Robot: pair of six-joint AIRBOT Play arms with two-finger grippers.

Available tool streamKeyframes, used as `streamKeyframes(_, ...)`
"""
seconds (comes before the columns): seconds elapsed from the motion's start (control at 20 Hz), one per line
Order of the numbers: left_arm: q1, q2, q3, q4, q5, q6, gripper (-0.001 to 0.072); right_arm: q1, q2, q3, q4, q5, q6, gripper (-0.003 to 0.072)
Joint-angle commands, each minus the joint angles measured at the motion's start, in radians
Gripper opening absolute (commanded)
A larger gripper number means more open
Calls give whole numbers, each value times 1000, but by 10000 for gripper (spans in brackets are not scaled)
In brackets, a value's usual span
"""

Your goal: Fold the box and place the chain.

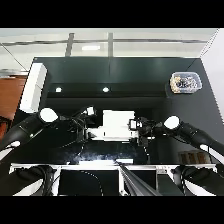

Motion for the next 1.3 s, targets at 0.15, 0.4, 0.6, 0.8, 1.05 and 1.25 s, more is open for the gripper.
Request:
streamKeyframes(0.15, -85, -51, -2, -27, 82, 110, 688, 0, 1, 0, 0, 0, 0, 497)
streamKeyframes(0.4, -138, -51, 0, -33, 98, 135, 442, 0, 1, 0, 0, 0, 0, 497)
streamKeyframes(0.6, -150, -51, 0, -100, 133, 135, 187, 0, 1, 0, 0, 0, 0, 497)
streamKeyframes(0.8, -151, -51, 0, -182, 140, 134, 134, 0, 1, 0, 0, 0, 0, 497)
streamKeyframes(1.05, -188, -73, 0, -255, 141, 135, 134, 0, 1, 0, -1, 0, 0, 497)
streamKeyframes(1.25, -199, -113, 0, -253, 141, 134, 135, 0, 1, 0, 0, 0, 0, 497)
